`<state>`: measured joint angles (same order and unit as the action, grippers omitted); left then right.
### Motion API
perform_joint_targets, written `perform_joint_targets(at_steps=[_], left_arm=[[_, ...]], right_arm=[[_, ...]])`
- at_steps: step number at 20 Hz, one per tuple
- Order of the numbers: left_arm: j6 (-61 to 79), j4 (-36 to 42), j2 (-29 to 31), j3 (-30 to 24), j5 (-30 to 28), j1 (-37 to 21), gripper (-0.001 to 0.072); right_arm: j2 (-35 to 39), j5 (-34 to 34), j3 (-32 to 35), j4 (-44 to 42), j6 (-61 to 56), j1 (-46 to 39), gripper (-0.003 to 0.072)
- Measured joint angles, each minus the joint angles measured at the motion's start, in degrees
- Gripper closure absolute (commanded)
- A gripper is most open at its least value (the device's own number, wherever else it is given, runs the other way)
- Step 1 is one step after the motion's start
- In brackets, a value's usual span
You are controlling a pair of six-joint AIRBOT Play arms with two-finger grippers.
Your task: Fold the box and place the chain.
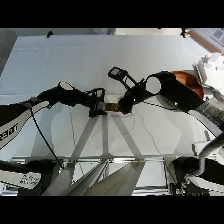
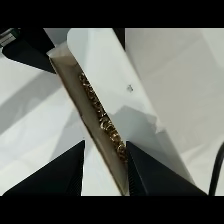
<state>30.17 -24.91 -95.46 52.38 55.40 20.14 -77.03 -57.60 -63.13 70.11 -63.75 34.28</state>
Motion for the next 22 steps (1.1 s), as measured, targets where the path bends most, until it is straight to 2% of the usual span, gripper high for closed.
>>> perform_joint_targets(at_steps=[8, 13, 15, 16, 18, 22], left_arm=[[0.0, -0.1, 0.0, 0.0, 0.2, 0.0, 0.0322], [0.0, 0.0, 0.0, 0.0, 0.2, 0.0, 0.0322], [0.0, 0.0, 0.0, 0.0, 0.1, 0.0, 0.0322], [0.0, 0.0, 0.0, 0.0, 0.1, 0.0, 0.0322], [0.0, 0.0, 0.0, 0.0, 0.1, 0.0, 0.0322], [0.0, 0.0, 0.0, 0.0, 0.1, 0.0, 0.0322]], right_arm=[[4.1, -2.1, 0.0, -1.1, -0.5, -0.3, 0.038], [5.5, 3.1, 0.0, -9.7, 4.4, -6.0, 0.0375], [4.3, 4.7, 0.0, -14.0, 7.3, -8.6, 0.0304], [3.6, 5.2, 0.0, -15.5, 8.5, -9.6, 0.0303], [1.7, 5.1, 0.0, -17.7, 10.8, -10.9, 0.0238], [-2.2, -0.1, 0.0, -22.5, 17.0, -12.0, 0.0239]])
